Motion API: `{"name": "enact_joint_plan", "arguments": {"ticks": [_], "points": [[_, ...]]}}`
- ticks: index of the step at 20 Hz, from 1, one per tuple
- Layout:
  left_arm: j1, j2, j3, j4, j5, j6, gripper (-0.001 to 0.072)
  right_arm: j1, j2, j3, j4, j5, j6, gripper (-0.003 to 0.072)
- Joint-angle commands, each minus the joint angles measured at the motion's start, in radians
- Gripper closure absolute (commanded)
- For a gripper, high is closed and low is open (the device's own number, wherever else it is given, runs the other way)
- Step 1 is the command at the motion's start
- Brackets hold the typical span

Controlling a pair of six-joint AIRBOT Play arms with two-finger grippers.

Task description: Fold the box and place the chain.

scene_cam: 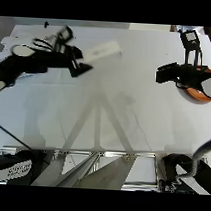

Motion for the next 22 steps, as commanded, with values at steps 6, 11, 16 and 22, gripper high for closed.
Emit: {"name": "enact_joint_plan", "arguments": {"ticks": [6,11,16,22], "points": [[0.255,0.121,-0.010,0.388,0.201,-0.470,0.0706,-0.001,0.001,0.001,0.000,0.000,0.000,0.0674],[0.337,0.121,-0.147,0.426,0.422,-0.589,0.0709,-0.001,0.001,0.001,0.000,0.000,0.000,0.0674],[0.340,0.051,-0.312,0.426,0.470,-0.587,0.0703,-0.001,0.001,0.001,0.000,0.000,0.000,0.0674],[0.339,-0.098,-0.322,0.419,0.529,-0.586,0.0689,-0.001,0.001,0.001,0.000,0.000,0.000,0.0674]]}}
